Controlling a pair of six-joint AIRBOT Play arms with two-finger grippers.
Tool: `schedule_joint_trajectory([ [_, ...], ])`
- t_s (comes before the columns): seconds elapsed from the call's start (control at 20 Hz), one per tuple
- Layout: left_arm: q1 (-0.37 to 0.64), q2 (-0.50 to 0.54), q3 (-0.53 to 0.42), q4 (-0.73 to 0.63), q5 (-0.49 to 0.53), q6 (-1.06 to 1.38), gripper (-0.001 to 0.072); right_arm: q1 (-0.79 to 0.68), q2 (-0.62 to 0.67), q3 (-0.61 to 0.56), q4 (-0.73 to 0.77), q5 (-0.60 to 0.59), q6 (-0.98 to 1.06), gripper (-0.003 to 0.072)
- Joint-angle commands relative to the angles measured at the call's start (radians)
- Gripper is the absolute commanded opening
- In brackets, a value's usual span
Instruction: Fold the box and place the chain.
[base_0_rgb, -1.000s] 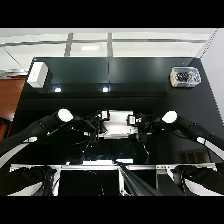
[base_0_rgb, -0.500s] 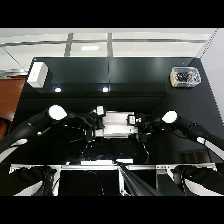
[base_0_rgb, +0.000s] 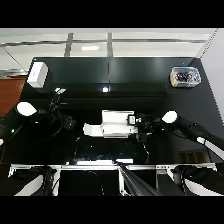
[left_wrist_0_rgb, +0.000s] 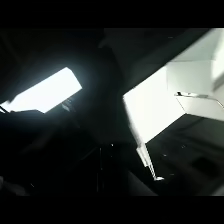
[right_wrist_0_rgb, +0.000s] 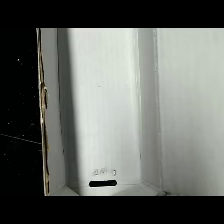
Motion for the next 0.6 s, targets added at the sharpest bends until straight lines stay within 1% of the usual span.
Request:
schedule_joint_trajectory([
  [0.0, 0.110, -0.152, -0.055, -0.210, -0.104, -0.186, 0.0023, 0.001, 0.000, 0.001, 0.000, 0.000, 0.000, 0.0128],
  [0.1, 0.087, -0.257, -0.054, -0.275, -0.106, -0.157, 0.0022, 0.001, 0.000, 0.001, 0.000, 0.000, 0.000, 0.0128],
  [0.15, 0.059, -0.304, -0.051, -0.296, -0.087, -0.148, 0.0023, 0.001, 0.000, 0.001, 0.000, 0.000, 0.000, 0.0127],
  [0.2, 0.026, -0.338, -0.051, -0.345, -0.071, -0.130, 0.0023, 0.001, 0.000, 0.001, 0.000, 0.000, 0.000, 0.0128],
  [0.3, -0.043, -0.362, -0.047, -0.454, -0.067, -0.050, 0.0023, 0.001, 0.000, 0.001, 0.000, 0.000, 0.000, 0.0128],
  [0.4, -0.088, -0.362, -0.022, -0.456, -0.076, -0.036, 0.0023, 0.001, 0.000, 0.001, 0.000, 0.000, 0.000, 0.0128],
  [0.55, -0.092, -0.354, 0.013, -0.483, -0.114, 0.007, 0.0024, 0.001, 0.000, 0.001, 0.000, 0.000, 0.000, 0.0127],
])
